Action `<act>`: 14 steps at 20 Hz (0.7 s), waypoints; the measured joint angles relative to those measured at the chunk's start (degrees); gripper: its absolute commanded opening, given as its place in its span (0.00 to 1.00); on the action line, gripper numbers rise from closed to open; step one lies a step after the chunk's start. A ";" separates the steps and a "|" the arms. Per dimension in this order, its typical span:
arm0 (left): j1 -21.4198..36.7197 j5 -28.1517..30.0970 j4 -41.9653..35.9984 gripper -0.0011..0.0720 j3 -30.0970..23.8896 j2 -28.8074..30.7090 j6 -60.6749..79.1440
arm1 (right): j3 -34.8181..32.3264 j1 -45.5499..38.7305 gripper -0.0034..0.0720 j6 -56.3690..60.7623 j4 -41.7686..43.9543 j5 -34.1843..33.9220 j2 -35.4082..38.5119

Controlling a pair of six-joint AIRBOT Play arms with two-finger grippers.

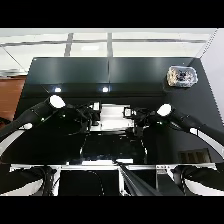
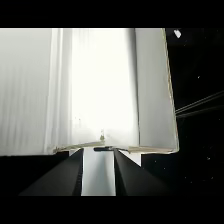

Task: Fold the box and place the chain.

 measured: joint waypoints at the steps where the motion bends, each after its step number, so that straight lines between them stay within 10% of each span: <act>1: -0.17 -0.48 -0.31 0.34 0.00 -0.09 0.15 | 0.00 0.00 0.28 -0.13 -0.09 -0.09 0.00; 10: -2.56 3.48 -5.29 0.32 0.00 -2.80 -0.11 | 0.00 0.00 0.28 -0.22 -0.13 -0.04 0.00; 12: -2.71 3.89 -6.49 0.10 0.00 -3.08 -0.33 | 0.00 0.00 0.28 -0.22 -0.13 -0.02 0.00; 13: -2.75 3.93 -6.91 0.11 0.00 -3.15 -0.33 | 0.00 0.00 0.29 -0.22 -0.13 -0.02 0.00; 14: -2.80 3.98 -7.08 0.41 0.00 -3.26 -0.39 | 0.00 0.00 0.28 -0.22 -0.15 -0.02 0.00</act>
